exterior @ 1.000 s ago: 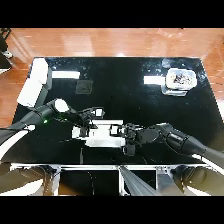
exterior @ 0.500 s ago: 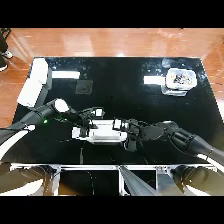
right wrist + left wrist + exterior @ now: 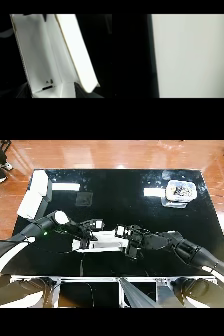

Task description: Fold the box and place the chain.

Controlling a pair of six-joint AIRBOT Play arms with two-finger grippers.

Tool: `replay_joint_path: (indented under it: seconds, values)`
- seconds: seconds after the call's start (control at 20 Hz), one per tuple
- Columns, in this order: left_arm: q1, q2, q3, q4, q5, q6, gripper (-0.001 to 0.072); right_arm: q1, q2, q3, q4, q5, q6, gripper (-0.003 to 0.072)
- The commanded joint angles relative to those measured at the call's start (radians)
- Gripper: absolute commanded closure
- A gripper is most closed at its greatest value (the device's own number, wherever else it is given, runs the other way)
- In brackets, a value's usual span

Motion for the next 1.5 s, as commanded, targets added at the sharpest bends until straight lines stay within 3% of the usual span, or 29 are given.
replay_joint_path:
  seconds: [0.0,0.45,0.7,1.05,1.45]
  values:
    - [-0.001,0.000,0.000,0.000,-0.006,0.002,0.0687,-0.006,0.002,0.002,-0.007,0.043,0.027,-0.0024]
    - [-0.001,0.000,0.000,0.000,-0.008,0.002,0.0687,-0.021,0.002,0.003,0.000,-0.008,0.019,-0.0025]
    - [-0.001,0.000,0.000,0.001,-0.008,0.003,0.0687,-0.035,-0.006,0.022,0.037,-0.086,-0.046,-0.0018]
    - [-0.001,0.000,0.000,0.002,0.022,0.014,0.0687,-0.044,-0.080,0.030,0.187,-0.099,-0.264,-0.0018]
    - [-0.001,0.000,0.000,0.002,0.022,0.014,0.0687,-0.044,-0.127,0.030,0.206,-0.118,-0.287,-0.0018]
